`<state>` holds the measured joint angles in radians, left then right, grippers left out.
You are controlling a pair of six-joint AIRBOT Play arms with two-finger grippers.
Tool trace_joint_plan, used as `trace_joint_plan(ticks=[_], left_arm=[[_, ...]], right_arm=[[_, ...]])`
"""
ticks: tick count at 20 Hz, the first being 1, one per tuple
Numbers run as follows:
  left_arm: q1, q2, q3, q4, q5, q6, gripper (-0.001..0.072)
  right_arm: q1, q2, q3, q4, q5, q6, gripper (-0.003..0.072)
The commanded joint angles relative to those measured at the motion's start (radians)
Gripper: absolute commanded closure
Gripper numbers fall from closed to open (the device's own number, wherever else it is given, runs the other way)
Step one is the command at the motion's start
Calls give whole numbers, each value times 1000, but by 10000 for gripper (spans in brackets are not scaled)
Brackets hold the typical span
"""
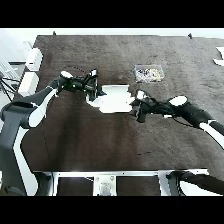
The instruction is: Fold the box and place the chain.
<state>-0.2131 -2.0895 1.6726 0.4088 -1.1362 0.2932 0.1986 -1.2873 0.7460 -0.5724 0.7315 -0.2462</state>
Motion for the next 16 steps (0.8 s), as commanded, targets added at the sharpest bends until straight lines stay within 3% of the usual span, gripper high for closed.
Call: trace_joint_plan(ticks=[1, 16], left_arm=[[1, 0, 0, 0, 2, 0, 687], [1, 0, 0, 0, 3, 0, 687]], right_arm=[[55, -1, -1, -110, -78, 2, 212], [70, -96, 30, -71, -167, -2, 215]])
